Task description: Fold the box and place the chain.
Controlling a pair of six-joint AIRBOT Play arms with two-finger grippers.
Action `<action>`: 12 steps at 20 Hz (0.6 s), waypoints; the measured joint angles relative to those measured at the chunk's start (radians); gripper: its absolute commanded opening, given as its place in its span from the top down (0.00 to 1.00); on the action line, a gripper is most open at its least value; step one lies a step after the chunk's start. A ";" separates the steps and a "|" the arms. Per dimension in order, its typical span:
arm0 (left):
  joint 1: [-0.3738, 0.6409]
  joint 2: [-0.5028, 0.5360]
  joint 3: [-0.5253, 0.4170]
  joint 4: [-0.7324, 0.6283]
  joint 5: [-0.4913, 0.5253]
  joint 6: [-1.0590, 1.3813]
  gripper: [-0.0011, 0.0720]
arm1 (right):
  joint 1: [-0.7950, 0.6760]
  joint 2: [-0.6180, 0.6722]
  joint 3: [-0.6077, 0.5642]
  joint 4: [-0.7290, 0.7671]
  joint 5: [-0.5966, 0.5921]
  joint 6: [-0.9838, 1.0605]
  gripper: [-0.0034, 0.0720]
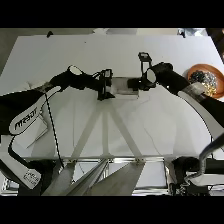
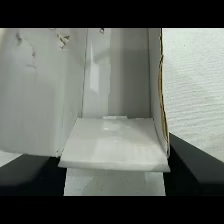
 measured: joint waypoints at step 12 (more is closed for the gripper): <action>0.000 0.000 0.000 0.000 0.000 -0.001 0.41 | -0.424 0.316 0.000 -0.091 0.134 -0.258 0.40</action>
